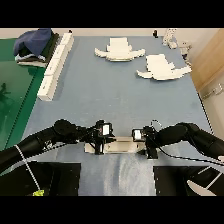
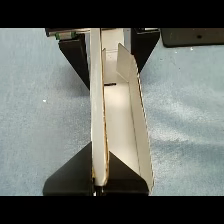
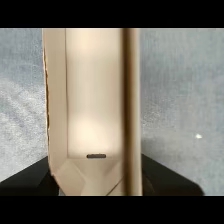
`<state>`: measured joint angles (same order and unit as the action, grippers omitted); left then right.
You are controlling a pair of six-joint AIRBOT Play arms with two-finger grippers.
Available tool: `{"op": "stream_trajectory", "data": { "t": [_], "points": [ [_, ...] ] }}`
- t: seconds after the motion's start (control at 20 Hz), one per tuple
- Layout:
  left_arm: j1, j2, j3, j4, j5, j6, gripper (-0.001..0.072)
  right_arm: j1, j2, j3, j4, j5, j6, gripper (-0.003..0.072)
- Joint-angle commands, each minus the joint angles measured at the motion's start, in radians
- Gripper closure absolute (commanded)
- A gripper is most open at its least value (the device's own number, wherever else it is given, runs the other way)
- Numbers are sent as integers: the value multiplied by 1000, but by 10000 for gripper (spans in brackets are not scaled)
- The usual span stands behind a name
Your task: Fold the box.
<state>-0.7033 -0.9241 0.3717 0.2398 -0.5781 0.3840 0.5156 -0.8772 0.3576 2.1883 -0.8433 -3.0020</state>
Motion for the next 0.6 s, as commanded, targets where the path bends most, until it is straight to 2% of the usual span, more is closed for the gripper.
{"op": "stream_trajectory", "data": {
  "t": [0.0,0.3,0.55],
  "points": [
    [-1,1,0,0,0,0,697,0,23,-16,19,6,2,76],
    [-1,1,0,0,0,0,697,0,23,-57,36,72,1,77],
    [-1,1,0,0,0,0,697,0,23,-59,42,80,1,97]
  ]
}}
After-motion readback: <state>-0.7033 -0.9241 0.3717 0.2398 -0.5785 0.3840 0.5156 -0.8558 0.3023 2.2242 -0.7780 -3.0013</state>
